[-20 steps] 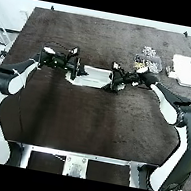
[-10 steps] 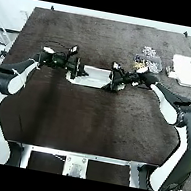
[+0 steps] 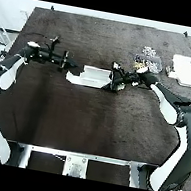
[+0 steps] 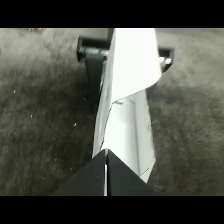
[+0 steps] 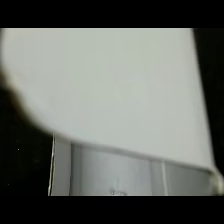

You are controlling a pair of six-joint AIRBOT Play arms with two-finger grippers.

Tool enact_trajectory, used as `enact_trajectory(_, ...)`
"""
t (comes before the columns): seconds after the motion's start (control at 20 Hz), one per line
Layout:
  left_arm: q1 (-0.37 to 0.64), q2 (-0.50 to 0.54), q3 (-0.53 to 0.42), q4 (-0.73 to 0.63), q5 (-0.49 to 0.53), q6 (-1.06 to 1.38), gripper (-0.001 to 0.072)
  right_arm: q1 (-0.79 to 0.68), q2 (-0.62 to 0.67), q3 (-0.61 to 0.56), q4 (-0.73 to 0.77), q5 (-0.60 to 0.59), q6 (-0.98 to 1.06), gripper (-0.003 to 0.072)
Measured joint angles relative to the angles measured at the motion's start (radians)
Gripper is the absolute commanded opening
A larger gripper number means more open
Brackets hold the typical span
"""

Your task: Fold the box and place the chain.

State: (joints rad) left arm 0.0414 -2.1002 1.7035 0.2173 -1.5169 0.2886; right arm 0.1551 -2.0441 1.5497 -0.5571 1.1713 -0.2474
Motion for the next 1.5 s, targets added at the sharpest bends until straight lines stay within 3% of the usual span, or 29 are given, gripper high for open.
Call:
enact_trajectory(0.2,0.005,0.023,0.071,-0.001,-0.075,-0.069,0.0014,0.0,0.0,0.0,0.0,0.0,0.0,0.0522)
enact_trajectory(0.45,-0.042,0.172,0.057,0.119,0.03,-0.146,0.0014,0.0,0.0,0.0,0.0,0.0,0.0,0.0523)
enact_trajectory(0.6,-0.081,0.31,-0.064,0.174,0.167,-0.156,0.0013,0.0,0.0,0.0,0.0,0.0,0.0,0.0523)
enact_trajectory(0.75,-0.129,0.453,-0.256,0.198,0.333,-0.124,0.0014,0.0,0.0,0.0,0.0,0.0,0.0,0.0523)
enact_trajectory(0.9,-0.168,0.534,-0.412,0.206,0.455,-0.081,0.0015,0.0,0.0,0.0,0.0,0.0,0.0,0.0522)
enact_trajectory(1.05,-0.204,0.558,-0.512,0.209,0.538,-0.056,0.0015,0.0,0.0,0.0,0.0,0.001,0.0,0.0522)
enact_trajectory(1.25,-0.247,0.532,-0.56,0.214,0.602,-0.031,0.0015,0.0,0.0,0.0,0.0,0.001,0.0,0.0523)
enact_trajectory(1.5,-0.269,0.441,-0.483,0.209,0.631,-0.024,0.0015,0.0,0.0,0.0,0.0,0.001,0.0,0.0522)
